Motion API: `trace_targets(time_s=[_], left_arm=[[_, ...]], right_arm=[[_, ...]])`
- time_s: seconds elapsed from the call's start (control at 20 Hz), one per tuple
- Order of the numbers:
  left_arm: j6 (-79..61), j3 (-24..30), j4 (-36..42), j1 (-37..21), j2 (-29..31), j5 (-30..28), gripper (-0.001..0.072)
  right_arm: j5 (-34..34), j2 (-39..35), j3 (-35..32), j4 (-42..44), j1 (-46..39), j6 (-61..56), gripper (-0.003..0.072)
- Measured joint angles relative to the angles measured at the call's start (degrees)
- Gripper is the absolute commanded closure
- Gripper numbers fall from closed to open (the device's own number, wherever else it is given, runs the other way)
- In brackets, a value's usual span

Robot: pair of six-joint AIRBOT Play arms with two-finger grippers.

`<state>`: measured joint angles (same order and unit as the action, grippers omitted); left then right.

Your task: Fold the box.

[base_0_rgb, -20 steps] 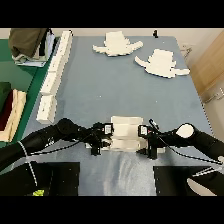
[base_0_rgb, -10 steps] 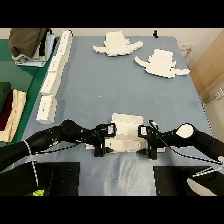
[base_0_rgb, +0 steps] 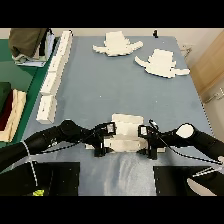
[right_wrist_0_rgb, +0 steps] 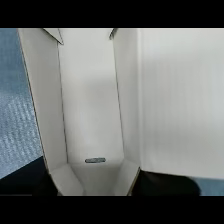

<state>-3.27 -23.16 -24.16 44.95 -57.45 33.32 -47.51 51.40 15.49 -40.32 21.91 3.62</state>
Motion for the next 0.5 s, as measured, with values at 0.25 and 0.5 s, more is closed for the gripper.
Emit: trace_targets(time_s=[0.25,0.5], left_arm=[[22.16,0.04,-15.89,-0.15,7.26,2.03,0.0600],[45.66,-0.13,-28.55,-0.57,15.58,4.50,0.0692]], right_arm=[[0.00,0.00,0.00,0.04,0.00,-0.09,0.0180],[0.00,0.00,0.00,0.04,0.00,-0.04,0.0180]])
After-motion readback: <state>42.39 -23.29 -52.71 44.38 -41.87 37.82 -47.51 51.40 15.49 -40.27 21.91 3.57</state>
